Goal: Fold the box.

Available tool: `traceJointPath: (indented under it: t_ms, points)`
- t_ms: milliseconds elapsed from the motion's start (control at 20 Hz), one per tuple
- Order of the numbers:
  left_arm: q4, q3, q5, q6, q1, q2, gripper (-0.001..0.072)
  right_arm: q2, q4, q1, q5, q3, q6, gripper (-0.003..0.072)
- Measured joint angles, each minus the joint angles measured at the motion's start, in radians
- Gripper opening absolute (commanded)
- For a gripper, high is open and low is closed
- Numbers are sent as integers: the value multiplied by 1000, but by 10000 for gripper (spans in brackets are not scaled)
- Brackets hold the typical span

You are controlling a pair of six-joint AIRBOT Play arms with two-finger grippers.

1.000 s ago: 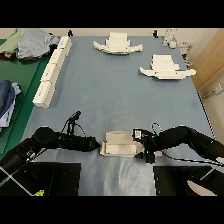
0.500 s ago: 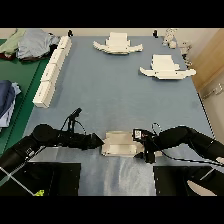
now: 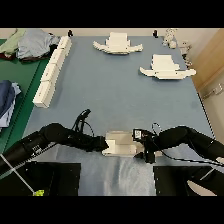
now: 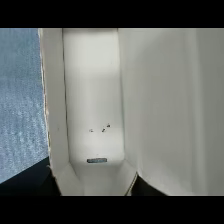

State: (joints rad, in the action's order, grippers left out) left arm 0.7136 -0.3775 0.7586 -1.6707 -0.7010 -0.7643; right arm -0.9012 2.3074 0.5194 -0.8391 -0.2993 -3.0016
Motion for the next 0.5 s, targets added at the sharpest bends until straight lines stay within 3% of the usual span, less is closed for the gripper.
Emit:
traceJointPath:
  t_ms: [250, 500]
  points:
    - [286, -148, -6, -352, -191, -132, 354, 0, 0, 0, 0, 0, 0, 518]
    - [493, -300, 107, -614, -295, -282, 353, 0, 0, 0, 0, 0, 0, 518]
